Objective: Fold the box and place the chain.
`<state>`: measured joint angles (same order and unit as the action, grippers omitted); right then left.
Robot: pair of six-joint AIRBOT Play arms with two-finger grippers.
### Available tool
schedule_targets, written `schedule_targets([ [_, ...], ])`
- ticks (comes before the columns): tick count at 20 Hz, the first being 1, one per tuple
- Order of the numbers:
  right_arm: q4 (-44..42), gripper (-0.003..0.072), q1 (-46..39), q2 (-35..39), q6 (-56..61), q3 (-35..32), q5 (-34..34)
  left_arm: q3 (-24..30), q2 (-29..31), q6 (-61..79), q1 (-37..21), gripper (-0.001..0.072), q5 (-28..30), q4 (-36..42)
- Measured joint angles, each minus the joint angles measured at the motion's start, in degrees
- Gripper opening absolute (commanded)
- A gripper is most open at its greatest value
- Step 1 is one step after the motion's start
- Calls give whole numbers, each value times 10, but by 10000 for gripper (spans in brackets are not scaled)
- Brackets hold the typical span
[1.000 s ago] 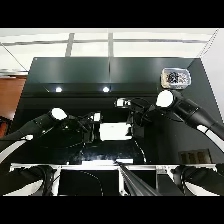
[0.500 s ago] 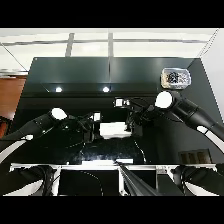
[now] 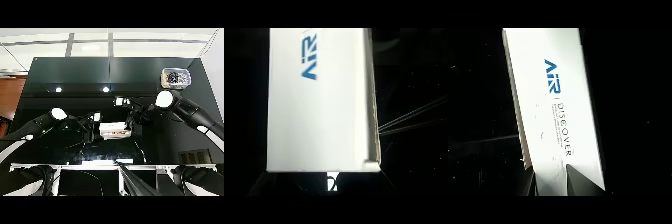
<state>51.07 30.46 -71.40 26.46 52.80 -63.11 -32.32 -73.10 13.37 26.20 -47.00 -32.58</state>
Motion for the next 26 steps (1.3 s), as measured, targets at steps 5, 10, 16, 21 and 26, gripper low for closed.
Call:
schedule_targets([
  [5, -10, 139, 1, 2, 0, 0, -5, 0, 0, 0, 0, 440, 0, 0],
  [10, -6, 141, 12, 2, -1, -3, -5, 0, 0, 0, 0, 440, -1, -1],
  [16, 16, 142, 23, 2, 12, -6, -5, 0, 0, 0, 0, 440, -1, 0],
  [21, 23, 142, 24, 2, 22, -7, -9, 0, 0, 0, 0, 440, 0, 0],
  [26, 28, 142, 24, 9, 29, -7, -19, 0, 0, -1, 0, 440, -2, 0],
])
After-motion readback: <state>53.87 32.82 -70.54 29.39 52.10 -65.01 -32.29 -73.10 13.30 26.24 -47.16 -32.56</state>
